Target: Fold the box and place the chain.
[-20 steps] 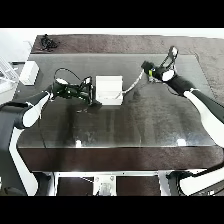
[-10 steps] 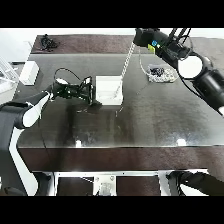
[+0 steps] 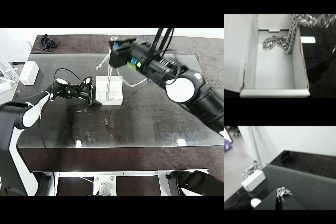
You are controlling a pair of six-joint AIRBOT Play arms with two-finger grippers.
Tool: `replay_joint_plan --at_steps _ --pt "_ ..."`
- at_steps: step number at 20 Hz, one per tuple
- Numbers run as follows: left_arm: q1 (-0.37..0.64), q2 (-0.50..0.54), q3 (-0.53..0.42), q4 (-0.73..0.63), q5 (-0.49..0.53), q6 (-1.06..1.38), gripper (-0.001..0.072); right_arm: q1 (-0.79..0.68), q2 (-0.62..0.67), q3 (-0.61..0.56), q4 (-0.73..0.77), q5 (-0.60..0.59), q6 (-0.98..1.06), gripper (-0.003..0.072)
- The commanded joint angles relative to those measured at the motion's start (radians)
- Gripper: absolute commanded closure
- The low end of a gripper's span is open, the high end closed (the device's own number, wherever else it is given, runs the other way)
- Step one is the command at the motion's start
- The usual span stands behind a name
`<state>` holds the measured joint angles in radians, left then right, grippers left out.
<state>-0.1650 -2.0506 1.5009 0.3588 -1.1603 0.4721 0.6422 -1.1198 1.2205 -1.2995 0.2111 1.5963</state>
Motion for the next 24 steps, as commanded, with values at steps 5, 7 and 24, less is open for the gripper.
replay_joint_plan --at_steps 5,7,24 --pt "0.000 0.000 0.000 0.000 0.000 0.000 0.0401 0.015 -0.109 -0.129 0.002 -0.083 0.054 0.0679" --pt "0.000 0.000 0.000 0.000 0.000 0.000 0.0401 0.015 -0.133 -0.128 0.010 -0.119 0.054 0.0679" --pt "0.000 0.000 0.000 0.000 0.000 0.000 0.0401 -0.043 -0.096 0.021 -0.003 -0.174 -0.098 0.0678"
